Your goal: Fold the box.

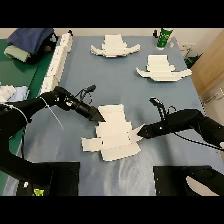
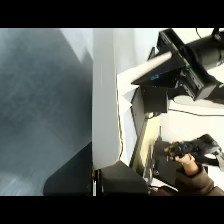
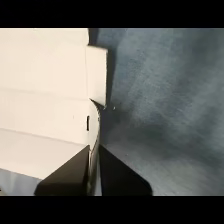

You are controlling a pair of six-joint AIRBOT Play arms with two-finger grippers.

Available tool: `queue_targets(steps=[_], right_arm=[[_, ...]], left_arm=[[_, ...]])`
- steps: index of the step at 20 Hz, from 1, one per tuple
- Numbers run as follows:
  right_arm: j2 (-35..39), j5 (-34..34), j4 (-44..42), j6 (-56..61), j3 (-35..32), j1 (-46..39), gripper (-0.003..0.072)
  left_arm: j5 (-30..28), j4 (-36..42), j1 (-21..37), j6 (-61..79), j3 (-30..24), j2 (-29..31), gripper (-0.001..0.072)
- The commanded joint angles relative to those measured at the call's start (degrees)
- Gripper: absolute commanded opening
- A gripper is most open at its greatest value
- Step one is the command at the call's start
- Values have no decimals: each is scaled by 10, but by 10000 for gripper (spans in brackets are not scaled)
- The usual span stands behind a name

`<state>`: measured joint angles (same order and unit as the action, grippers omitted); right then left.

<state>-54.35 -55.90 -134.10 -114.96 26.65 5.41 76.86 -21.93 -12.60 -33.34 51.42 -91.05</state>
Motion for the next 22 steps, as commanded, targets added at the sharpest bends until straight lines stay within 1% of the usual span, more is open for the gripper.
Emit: queue_targets(steps=[1,3,5,6,7,8,10,13,14,15,19,21,22], right_arm=[[0,26,50,1,7,-2,172],[0,61,128,30,18,-3,172],[0,97,228,71,28,-3,172],[0,108,268,94,33,-3,217],[0,110,294,112,39,-3,357],[0,109,304,123,47,-3,399],[2,106,296,128,67,-3,406],[5,107,298,156,103,-3,405],[5,107,298,165,115,-3,406],[5,109,298,174,124,-3,405],[3,115,297,217,131,-3,406],[3,115,297,224,130,-3,405],[3,115,297,226,130,-3,405]], left_arm=[[4,16,-8,77,1,1,14],[10,25,-11,148,5,9,13],[-7,25,-14,194,7,32,13],[-16,24,-15,209,7,45,12],[-18,22,-15,231,7,57,13],[-19,21,-17,251,6,66,12],[-37,17,-26,281,6,82,12],[-100,-34,-61,287,1,122,9],[-117,-37,-75,297,-6,142,9],[-146,-37,-90,311,-22,170,9],[-298,-27,-161,359,-122,279,8],[-369,-7,-199,396,-171,311,11],[-393,-8,-212,400,-187,316,13]])
